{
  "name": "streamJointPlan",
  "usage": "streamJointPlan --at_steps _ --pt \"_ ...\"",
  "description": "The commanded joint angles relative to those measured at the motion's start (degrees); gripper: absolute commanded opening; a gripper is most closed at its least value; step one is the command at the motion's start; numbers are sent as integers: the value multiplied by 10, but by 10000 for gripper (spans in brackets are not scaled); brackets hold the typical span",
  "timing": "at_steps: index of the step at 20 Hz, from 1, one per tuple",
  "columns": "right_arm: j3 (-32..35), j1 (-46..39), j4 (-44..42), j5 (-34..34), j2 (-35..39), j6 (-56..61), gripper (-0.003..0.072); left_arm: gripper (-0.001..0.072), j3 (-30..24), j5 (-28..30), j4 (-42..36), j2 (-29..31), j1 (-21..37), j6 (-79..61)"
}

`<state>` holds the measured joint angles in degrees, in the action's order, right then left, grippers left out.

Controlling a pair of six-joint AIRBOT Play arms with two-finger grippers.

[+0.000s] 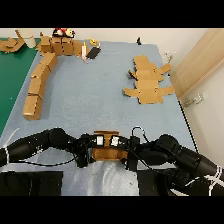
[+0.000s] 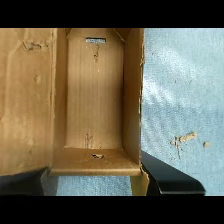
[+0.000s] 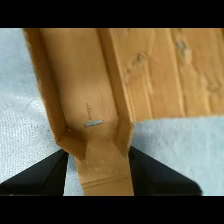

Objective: Fold the box.

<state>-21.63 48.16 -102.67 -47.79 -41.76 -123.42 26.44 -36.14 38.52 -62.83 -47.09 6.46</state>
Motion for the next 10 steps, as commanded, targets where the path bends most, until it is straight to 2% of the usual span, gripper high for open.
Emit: streamJointPlan --at_steps 1,2,3,5,6,8,9,10 --pt "0 1 -32 19 -7 -76 432 369 0 0 0 0 0 0" --pt "0 1 -32 18 -7 -76 349 368 0 0 0 0 0 0" --pt "0 1 -32 18 -7 -76 327 369 0 0 0 0 0 0" --pt "0 1 -30 11 -7 -76 193 369 0 0 0 0 0 0" --pt "0 1 -28 12 -7 -76 158 369 0 0 0 0 0 0" --pt "0 1 -28 15 -7 -83 136 369 0 0 0 0 0 0" --pt "0 1 -28 19 -7 -94 88 369 0 0 0 0 0 0" --pt "0 1 -28 27 -7 -98 86 369 0 0 0 0 0 0"
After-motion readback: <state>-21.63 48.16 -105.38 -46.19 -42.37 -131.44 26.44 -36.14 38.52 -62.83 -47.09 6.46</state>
